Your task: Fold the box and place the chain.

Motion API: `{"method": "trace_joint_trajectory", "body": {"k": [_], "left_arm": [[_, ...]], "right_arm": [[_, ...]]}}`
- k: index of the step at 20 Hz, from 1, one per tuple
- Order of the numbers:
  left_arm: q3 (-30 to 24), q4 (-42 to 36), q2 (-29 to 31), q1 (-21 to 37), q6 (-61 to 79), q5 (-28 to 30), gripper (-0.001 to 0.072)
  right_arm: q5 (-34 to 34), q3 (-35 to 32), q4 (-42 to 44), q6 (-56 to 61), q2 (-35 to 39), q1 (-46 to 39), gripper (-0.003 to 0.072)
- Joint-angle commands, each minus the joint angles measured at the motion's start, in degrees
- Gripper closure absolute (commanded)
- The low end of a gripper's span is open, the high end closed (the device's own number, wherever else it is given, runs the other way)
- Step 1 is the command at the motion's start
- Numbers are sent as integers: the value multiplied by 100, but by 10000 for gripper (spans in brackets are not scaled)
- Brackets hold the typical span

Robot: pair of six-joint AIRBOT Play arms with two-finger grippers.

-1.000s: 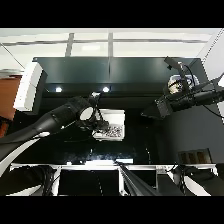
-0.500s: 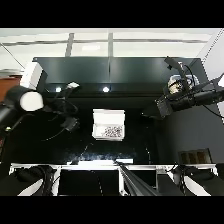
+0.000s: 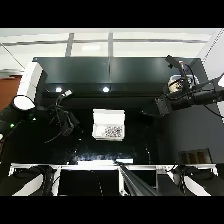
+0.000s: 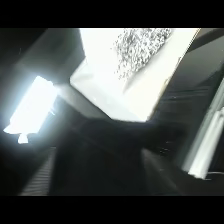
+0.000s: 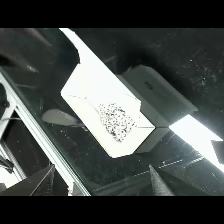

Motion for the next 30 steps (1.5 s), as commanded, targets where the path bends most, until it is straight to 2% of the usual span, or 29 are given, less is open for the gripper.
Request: {"method": "trace_joint_trajectory", "body": {"k": [1,6,12,18,21,26,30], "left_arm": [[-57,-238,-557,-157,2094,474,-2],[-48,-210,-833,-208,3294,435,1],[-48,-501,-1261,-170,3694,398,0],[-31,-778,-1268,-160,4284,125,1],[-35,-885,-1270,-160,4258,33,3],[-35,-822,-1266,-157,3246,216,7],[-33,-769,-1266,-157,3285,238,27]], "right_arm": [[-61,0,0,138,4,0,3],[-94,0,0,138,4,0,3],[-341,0,0,136,4,0,2],[-376,0,0,136,4,0,3],[-391,0,-2,136,4,0,3],[-393,0,-90,136,4,0,3],[-393,0,-90,136,4,0,3]]}}
